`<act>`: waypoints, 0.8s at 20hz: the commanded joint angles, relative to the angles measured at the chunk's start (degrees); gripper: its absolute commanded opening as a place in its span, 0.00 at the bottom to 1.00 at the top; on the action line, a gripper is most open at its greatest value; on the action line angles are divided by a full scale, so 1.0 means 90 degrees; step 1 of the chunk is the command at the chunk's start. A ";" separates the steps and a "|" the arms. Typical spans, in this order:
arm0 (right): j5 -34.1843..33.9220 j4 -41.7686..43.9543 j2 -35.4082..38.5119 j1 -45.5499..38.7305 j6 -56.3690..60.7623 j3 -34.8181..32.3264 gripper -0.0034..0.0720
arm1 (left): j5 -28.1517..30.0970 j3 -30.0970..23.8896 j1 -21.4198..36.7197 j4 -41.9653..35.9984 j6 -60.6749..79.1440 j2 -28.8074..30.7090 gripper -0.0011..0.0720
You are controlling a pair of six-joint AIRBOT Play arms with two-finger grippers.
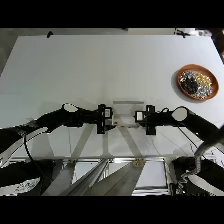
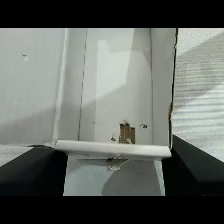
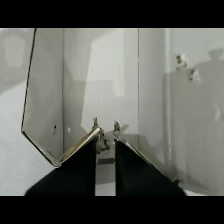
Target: Fold the box and place the chain.
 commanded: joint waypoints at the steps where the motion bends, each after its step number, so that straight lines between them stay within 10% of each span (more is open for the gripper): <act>1: -0.0289 0.0335 -0.0061 0.0083 -0.0036 0.0007 0.14 | 0.0015 0.0000 0.0000 -0.0017 -0.0007 0.0000 0.55; 6: -0.0306 0.0345 -0.0061 0.0083 -0.0032 0.0007 0.47 | 0.0015 -0.0002 0.0000 -0.0017 -0.0007 0.0000 0.55; 9: -0.0352 0.0342 -0.0058 0.0083 -0.0024 0.0007 0.47 | 0.0015 -0.0002 0.0002 -0.0017 -0.0007 0.0000 0.55; 14: -0.0328 -0.0153 0.0393 0.0073 0.0862 0.0007 0.06 | 0.0015 -0.0002 0.0000 -0.0017 -0.0007 0.0000 0.55; 16: 0.0044 -0.0767 0.0906 -0.0066 0.2178 0.0007 0.06 | 0.0015 -0.0002 0.0000 -0.0017 -0.0010 0.0000 0.55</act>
